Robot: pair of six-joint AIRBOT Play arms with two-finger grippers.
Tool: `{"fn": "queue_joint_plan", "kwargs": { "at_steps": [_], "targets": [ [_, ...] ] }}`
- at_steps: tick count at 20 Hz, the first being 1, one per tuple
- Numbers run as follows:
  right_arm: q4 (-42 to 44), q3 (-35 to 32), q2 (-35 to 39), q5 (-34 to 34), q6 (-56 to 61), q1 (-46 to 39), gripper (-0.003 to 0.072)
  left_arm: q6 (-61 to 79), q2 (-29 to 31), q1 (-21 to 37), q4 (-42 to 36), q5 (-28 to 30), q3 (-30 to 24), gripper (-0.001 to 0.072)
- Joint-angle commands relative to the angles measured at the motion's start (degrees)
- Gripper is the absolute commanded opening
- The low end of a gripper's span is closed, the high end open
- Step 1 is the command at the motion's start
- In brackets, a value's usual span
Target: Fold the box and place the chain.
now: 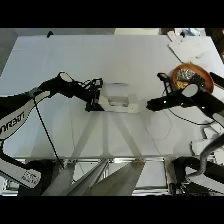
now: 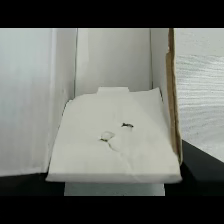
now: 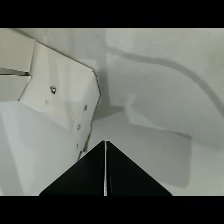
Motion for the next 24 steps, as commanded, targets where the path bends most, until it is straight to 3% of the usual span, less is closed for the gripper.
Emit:
{"fn": "queue_joint_plan", "kwargs": {
  "at_steps": [1, 5, 7, 9, 17, 20, 24],
  "targets": [
    [11.0, -0.6, -5.4, -1.2, -4.6, 2.1, 0.0007, 0.0, 0.0, 0.0, 0.0, 0.0, 0.0, 0.0211],
    [20.1, -0.6, -5.9, -0.3, -10.8, 2.5, 0.0011, 0.0, 0.0, 0.0, 0.0, 0.0, 0.0, 0.0211],
    [20.8, -0.6, -4.8, -0.2, -10.7, 2.5, 0.0021, 0.0, 0.0, 0.0, 0.0, 0.0, 0.0, 0.0211],
    [20.8, -0.6, -3.7, 0.2, -10.7, 2.5, 0.0129, 0.0, 0.0, 0.0, 0.0, 0.0, 0.0, 0.0211],
    [26.1, -0.6, -2.6, 3.2, -14.2, 2.5, 0.0140, 0.0, 0.0, 0.0, 0.0, 0.0, 0.0, 0.0211],
    [27.1, -0.6, -2.6, 3.5, -14.2, 2.5, 0.0256, 0.0, 0.0, 0.0, 0.0, 0.0, 0.0, 0.0211],
    [27.1, -0.6, -2.6, 4.4, -14.2, 2.6, 0.0268, 0.0, 0.0, 0.0, 0.0, 0.0, 0.0, 0.0211]
  ]
}}
